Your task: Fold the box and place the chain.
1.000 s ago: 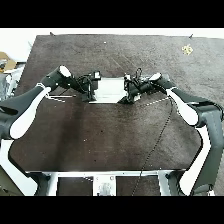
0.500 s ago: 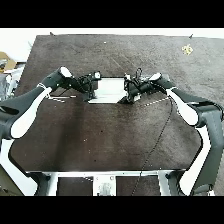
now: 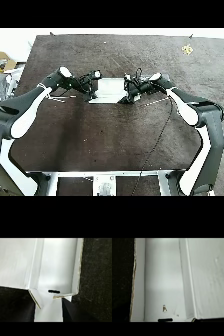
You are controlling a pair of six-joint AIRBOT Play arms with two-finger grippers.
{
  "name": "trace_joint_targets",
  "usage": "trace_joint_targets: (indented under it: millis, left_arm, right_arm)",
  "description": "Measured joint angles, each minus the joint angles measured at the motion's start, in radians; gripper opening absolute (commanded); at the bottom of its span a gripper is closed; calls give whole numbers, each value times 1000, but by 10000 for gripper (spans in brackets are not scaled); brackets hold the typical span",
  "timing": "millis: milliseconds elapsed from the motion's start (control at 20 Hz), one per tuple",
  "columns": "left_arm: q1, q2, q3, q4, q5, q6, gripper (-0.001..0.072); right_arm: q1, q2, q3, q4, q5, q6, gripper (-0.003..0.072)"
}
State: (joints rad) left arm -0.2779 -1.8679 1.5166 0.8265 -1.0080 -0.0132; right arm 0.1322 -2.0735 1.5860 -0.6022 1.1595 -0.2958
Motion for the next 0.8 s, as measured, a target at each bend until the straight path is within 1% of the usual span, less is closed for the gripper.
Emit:
trace_joint_targets:
  millis: [50,350,800]
  left_arm:
    - [0,0,0,-1,-5,-8,223]
    - [0,-9,0,-29,-12,-32,223]
    - [1,-34,0,-188,-5,77,223]
  right_arm:
    - [0,0,0,0,0,0,442]
    - [0,0,0,0,0,0,442]
    - [0,0,0,0,0,0,442]
